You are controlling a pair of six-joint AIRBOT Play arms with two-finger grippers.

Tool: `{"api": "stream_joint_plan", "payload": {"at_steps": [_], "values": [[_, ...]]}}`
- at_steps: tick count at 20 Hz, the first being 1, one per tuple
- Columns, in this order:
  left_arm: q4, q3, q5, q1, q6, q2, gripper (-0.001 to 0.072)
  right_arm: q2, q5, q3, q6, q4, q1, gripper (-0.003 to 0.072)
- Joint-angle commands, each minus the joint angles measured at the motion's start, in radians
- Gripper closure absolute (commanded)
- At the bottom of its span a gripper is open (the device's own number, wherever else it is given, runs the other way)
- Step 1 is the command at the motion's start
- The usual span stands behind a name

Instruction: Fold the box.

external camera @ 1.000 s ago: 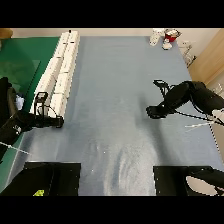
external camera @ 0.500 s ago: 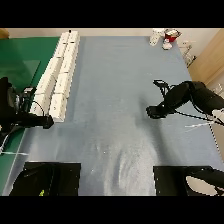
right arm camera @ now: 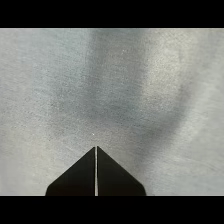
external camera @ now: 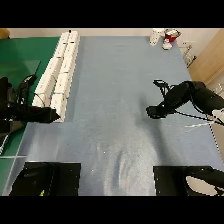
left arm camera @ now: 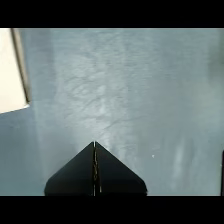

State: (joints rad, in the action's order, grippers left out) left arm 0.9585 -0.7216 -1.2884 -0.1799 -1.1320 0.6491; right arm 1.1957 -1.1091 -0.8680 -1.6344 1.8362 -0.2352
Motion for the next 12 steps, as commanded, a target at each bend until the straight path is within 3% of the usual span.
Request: {"api": "stream_joint_plan", "payload": {"at_steps": [1,6,12], "values": [[-0.061,-0.060,0.089,0.206,-0.101,0.062,0.0698,0.001,0.000,-0.001,0.000,0.000,0.000,0.0670],[-0.060,-0.121,0.274,0.487,-0.142,0.274,0.0698,0.001,0.000,-0.001,0.000,0.000,0.000,0.0669],[-0.068,-0.127,0.389,0.598,-0.141,0.480,0.0697,0.001,0.000,-0.001,0.000,0.000,0.000,0.0670]]}}
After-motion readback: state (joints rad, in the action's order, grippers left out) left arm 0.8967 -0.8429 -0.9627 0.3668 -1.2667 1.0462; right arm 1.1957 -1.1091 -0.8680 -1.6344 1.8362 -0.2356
